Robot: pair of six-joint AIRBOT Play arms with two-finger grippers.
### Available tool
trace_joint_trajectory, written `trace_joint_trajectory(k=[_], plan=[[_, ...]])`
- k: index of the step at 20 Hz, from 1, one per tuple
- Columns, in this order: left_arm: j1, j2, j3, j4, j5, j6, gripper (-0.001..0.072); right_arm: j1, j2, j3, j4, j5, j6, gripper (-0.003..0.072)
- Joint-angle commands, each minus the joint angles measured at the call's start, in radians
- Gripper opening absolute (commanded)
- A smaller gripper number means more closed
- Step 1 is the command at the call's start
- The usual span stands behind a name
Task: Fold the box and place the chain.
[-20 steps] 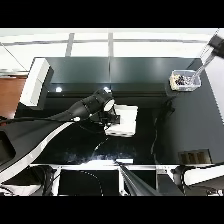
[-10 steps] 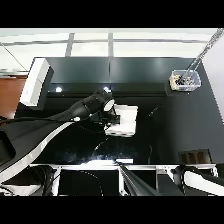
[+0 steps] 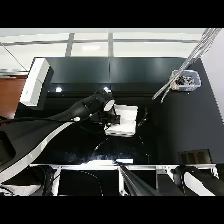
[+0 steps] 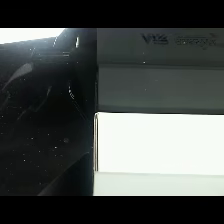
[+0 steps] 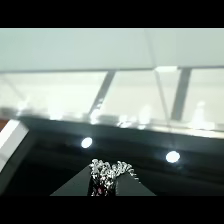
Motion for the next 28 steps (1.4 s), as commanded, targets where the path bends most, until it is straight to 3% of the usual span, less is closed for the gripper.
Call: trace_joint_trajectory(k=[1, 9, 15, 28], plan=[[0.001, 0.000, 0.001, 0.000, 0.000, 0.000, 0.0029, 0.126, 0.074, -0.105, 0.000, 0.035, -0.015, 0.0009], [0.001, 0.000, 0.001, 0.000, 0.003, 0.000, 0.0029, 0.291, 0.077, -0.112, 0.029, 0.099, -0.014, 0.0009], [0.001, 0.000, 0.001, 0.000, 0.002, 0.000, 0.0029, 0.293, 0.077, -0.112, 0.154, 0.106, -0.034, 0.0010], [0.001, 0.000, 0.001, 0.000, 0.002, 0.000, 0.0029, 0.293, 0.081, -0.111, 0.248, 0.092, -0.042, 0.0009]])
